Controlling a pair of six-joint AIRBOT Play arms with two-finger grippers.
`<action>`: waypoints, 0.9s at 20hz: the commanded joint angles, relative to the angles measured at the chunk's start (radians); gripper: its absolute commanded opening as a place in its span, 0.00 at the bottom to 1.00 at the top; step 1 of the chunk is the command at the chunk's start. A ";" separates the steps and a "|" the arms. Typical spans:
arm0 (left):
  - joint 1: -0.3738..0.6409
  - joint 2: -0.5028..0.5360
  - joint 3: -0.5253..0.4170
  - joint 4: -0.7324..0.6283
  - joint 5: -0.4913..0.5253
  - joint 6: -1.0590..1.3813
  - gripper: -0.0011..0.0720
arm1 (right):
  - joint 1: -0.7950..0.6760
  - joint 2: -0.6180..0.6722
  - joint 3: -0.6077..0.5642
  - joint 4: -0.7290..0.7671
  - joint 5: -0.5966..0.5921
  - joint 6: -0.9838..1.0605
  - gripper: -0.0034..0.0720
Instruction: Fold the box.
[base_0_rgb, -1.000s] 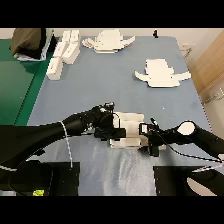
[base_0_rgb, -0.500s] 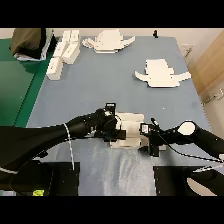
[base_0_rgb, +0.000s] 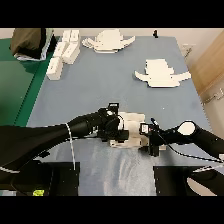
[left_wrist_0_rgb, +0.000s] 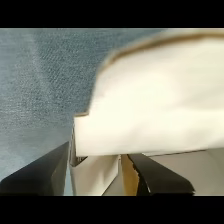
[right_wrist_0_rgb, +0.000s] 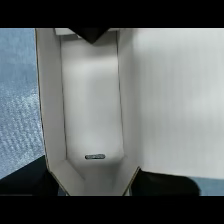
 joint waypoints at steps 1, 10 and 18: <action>0.001 0.001 0.018 0.026 -0.042 -0.002 0.70 | 0.000 0.000 0.001 0.001 0.003 -0.001 0.63; -0.003 -0.011 0.023 0.080 -0.071 0.011 0.04 | 0.000 0.000 0.001 0.001 0.003 -0.001 0.63; -0.034 -0.029 0.024 0.097 -0.074 -0.017 0.53 | 0.000 0.000 0.000 0.000 0.003 -0.001 0.63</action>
